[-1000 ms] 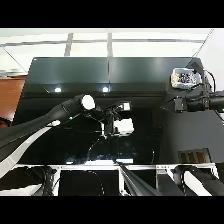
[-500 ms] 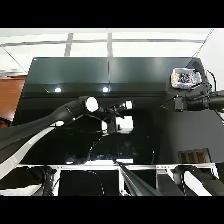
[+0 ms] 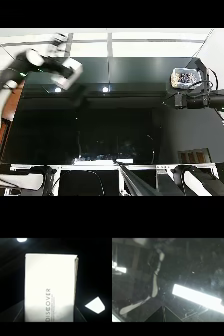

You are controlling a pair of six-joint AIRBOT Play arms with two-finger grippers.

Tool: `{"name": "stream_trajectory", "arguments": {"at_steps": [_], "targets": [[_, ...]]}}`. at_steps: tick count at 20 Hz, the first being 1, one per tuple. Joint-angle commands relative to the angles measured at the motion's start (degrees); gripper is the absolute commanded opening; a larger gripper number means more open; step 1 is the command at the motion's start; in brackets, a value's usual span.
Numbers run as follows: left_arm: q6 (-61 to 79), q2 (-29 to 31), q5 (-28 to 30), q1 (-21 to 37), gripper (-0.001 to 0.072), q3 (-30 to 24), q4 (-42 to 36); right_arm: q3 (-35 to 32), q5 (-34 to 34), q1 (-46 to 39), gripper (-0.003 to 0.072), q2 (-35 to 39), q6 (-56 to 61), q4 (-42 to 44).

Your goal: Fold the box and place the chain.

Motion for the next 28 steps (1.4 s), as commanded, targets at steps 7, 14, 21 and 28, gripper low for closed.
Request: {"name": "stream_trajectory", "arguments": {"at_steps": [7, 14, 21, 28], "targets": [[-8.0, -25.3, -13.4, 21.8, 0.0286, 29.9, 1.7, 0.0, -1.0, 0.0, 0.0016, 0.0, 1.9, 0.2], [-8.2, -29.6, -11.0, 20.6, 0.0719, 31.8, 3.6, 0.0, -1.4, 0.0, 0.0016, 0.0, 2.7, 0.2], [-25.2, -16.2, -15.4, 20.3, 0.0272, 36.1, 2.3, 0.0, -8.1, 1.5, 0.0016, 0.0, 1.3, 0.0], [-8.5, 11.3, -14.5, 11.2, 0.0023, 8.3, -12.8, 0.0, -23.6, 15.0, 0.0015, 0.0, -2.3, -4.6]]}}
